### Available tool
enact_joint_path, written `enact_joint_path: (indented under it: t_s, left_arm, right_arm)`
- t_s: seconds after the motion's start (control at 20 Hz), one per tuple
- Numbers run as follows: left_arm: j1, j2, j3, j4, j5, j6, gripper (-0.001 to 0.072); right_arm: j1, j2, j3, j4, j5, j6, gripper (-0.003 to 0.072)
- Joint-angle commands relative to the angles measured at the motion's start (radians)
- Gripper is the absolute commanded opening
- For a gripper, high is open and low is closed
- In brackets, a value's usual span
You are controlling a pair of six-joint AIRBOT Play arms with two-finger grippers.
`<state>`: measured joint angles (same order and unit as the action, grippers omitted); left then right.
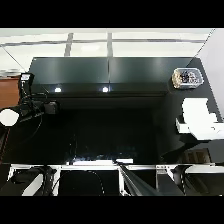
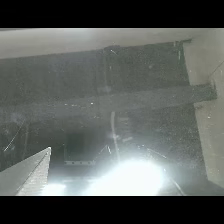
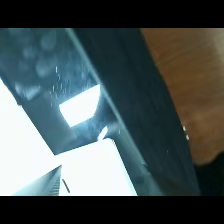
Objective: Fold the box and place the chain.
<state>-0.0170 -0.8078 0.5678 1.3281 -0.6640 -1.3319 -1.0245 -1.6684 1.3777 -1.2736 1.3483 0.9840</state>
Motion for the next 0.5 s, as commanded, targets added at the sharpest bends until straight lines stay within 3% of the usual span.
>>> enact_joint_path:
  t_s: [0.0,0.1,0.15,0.3,0.45]
  left_arm:
    - [0.001,0.000,0.000,-0.005,0.003,-0.003,0.0702]
    - [0.001,0.000,0.000,-0.005,0.002,-0.003,0.0702]
    - [0.001,0.000,0.000,-0.005,0.003,-0.003,0.0702]
    - [0.001,0.000,0.000,-0.005,0.003,-0.003,0.0702]
    - [0.001,0.000,0.000,-0.005,0.011,-0.003,0.0702]
  right_arm:
    - [-0.001,-0.010,0.007,-0.062,0.045,-0.053,0.0420]
    - [0.006,-0.008,0.007,-0.051,0.066,-0.054,0.0116]
    - [0.011,-0.006,0.007,-0.049,0.090,-0.054,0.0037]
    - [0.035,0.024,-0.019,0.071,0.128,-0.076,0.0009]
    - [0.111,0.113,-0.128,0.111,0.120,-0.079,0.0010]
